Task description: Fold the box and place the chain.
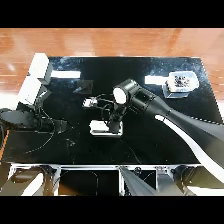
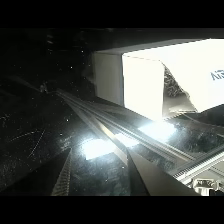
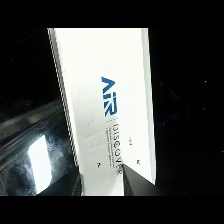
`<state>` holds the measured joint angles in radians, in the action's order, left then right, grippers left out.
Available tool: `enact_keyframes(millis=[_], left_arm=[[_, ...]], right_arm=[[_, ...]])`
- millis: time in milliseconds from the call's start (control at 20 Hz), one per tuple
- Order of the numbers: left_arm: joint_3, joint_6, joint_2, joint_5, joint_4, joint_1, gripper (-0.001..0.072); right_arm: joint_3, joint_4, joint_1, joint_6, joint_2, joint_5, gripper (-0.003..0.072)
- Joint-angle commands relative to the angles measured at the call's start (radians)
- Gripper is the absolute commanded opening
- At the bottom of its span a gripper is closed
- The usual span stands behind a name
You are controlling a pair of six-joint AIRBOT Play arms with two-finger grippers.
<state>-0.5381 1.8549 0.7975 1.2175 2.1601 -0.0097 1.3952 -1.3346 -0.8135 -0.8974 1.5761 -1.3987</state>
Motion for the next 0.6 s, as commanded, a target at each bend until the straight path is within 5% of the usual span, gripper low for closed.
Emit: enact_keyframes(millis=[0,550], left_arm=[[0.000,0.000,0.000,0.000,0.000,0.001,0.0464],[0.000,0.000,0.000,0.001,0.001,0.001,0.0464]], right_arm=[[-0.004,-0.002,-0.001,-0.004,0.002,-0.003,0.0332],[-0.005,-0.008,-0.001,-0.003,0.006,0.016,0.0357]])
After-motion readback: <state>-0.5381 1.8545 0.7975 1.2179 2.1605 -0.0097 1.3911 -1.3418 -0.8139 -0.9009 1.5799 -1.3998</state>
